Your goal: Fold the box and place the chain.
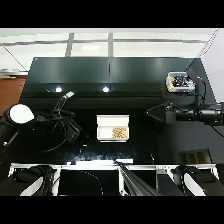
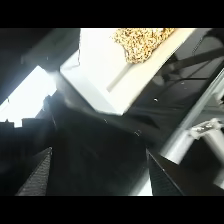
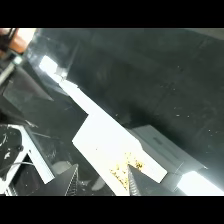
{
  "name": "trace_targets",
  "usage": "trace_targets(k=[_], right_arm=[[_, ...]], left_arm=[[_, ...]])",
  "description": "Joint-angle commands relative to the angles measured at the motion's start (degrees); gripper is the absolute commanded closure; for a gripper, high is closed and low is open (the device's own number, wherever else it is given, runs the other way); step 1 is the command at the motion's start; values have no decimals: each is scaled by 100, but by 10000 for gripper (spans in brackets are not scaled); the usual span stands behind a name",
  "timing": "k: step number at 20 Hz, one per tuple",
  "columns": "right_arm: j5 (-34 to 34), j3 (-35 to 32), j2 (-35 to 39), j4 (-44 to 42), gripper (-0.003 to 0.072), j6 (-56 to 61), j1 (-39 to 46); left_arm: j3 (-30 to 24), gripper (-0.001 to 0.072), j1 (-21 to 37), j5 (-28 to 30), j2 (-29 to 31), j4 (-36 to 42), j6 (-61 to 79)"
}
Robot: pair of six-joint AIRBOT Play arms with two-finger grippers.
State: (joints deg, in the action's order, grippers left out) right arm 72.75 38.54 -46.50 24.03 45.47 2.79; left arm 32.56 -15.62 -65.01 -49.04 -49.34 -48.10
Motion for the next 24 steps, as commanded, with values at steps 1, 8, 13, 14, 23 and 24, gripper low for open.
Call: trace_targets(k=[1,8,13,14,23,24], right_arm=[[-98,7,4,11,298,61,0],[-109,7,4,11,299,116,-9],[-420,7,2,9,299,129,-214],[-463,7,2,9,299,129,-271],[-560,7,2,24,299,127,-374],[-557,7,2,24,299,127,-374]], left_arm=[[-942,-9,243,1261,4,918,3241],[-1064,-6,-389,1561,-826,588,5941],[-1038,-4,-468,1613,-1399,1746,6631],[-1023,-4,-516,1602,-1416,1698,6634],[-809,-2,-680,1700,-1639,2177,6457],[-758,-2,-691,1703,-1687,2179,6457]])
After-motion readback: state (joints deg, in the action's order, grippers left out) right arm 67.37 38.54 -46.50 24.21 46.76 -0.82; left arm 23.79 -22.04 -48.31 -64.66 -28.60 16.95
